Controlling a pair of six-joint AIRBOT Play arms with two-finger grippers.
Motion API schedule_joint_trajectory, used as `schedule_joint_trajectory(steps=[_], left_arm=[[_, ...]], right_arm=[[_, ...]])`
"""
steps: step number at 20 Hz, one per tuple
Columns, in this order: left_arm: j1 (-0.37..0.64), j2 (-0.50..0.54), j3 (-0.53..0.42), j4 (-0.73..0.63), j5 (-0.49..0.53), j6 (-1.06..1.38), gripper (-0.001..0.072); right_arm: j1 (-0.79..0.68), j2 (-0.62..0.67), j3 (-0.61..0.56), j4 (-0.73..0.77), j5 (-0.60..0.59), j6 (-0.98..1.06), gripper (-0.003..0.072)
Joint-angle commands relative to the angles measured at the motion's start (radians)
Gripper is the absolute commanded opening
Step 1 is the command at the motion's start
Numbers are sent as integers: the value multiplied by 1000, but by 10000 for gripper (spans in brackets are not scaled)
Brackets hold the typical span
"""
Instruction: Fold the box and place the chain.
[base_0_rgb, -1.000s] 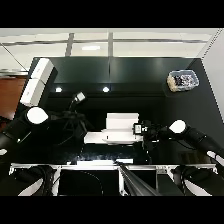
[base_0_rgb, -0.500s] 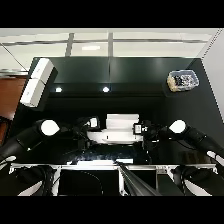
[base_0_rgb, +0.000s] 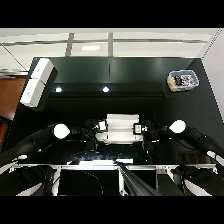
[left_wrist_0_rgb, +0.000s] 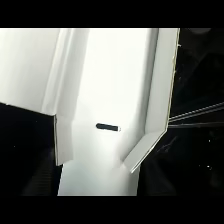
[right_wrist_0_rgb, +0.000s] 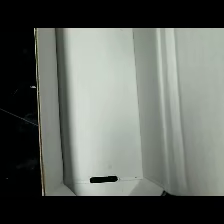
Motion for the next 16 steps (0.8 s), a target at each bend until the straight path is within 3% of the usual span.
schedule_joint_trajectory(steps=[1, 2, 8, 13, 16], left_arm=[[-23, -10, 2, -34, 4, 6, 354], [-23, -10, 2, -64, 5, 7, 272], [-23, -11, 2, -124, 15, 7, 249], [-29, -71, 2, -358, 20, 185, 225], [-39, -80, 2, -410, 60, 227, 225]], right_arm=[[0, -1, -1, 0, 0, 0, 242], [0, -1, -1, 0, 0, 0, 242], [0, -1, -1, 0, 0, 0, 242], [0, -1, -1, 0, 0, 0, 242], [0, -1, -1, 0, 0, 0, 242]])
